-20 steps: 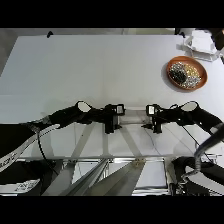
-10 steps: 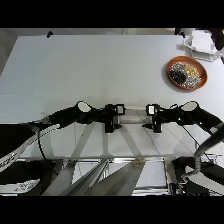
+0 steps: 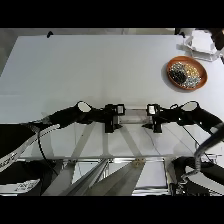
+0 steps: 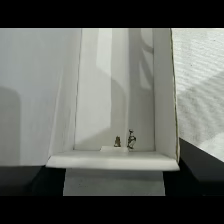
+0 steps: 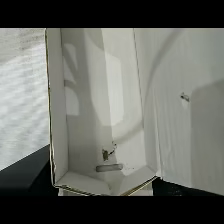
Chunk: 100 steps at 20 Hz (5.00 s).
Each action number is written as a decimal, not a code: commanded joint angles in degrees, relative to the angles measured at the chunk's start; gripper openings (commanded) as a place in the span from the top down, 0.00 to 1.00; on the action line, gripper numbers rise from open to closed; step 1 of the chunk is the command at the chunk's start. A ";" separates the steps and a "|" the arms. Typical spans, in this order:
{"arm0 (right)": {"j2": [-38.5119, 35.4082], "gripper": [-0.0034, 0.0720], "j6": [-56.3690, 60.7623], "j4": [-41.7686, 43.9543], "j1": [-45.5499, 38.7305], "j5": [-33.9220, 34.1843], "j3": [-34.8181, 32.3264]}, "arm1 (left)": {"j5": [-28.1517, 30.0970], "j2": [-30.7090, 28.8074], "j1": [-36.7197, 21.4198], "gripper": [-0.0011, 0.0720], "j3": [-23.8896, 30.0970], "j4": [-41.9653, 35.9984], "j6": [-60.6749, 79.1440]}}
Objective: Fold the box and place the chain.
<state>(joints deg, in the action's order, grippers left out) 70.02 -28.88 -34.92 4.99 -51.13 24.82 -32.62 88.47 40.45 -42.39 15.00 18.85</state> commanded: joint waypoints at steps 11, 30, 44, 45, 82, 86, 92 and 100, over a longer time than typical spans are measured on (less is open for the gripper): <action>-1.53 0.02 4.07 -2.21 -0.02 -3.52 -0.02 | 0.48 0.02 -0.02 0.70 0.00 0.02 -0.02; -19.65 0.54 25.16 0.33 -14.23 -11.34 -0.02 | 0.15 -2.08 0.00 0.71 0.00 1.60 -0.07; -19.45 0.75 23.87 3.85 -0.72 -9.64 -0.02 | -1.27 -3.17 0.00 0.71 0.00 12.72 -10.12; -19.45 0.75 23.87 3.85 -0.13 -8.44 -0.02 | -1.27 -3.17 0.00 0.71 0.00 12.63 -10.12; -25.90 0.93 42.56 -19.96 7.80 -1.79 3.02 | -1.53 -3.17 0.00 0.71 0.00 12.68 -10.12; -25.55 0.91 44.41 -37.70 7.78 -6.78 2.97 | -1.51 -3.17 0.00 0.71 0.00 12.70 -10.12; -19.54 0.54 33.97 -32.70 7.80 -1.46 1.22 | -1.49 -3.17 0.00 0.71 0.00 12.70 -10.12; -12.55 0.82 20.85 -21.51 7.80 2.51 1.22 | -1.51 -3.17 0.00 0.71 0.00 12.70 -10.12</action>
<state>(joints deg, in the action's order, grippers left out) 55.51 -4.64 -59.35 12.78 -50.46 26.09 -34.13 85.34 40.42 -42.37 27.68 8.71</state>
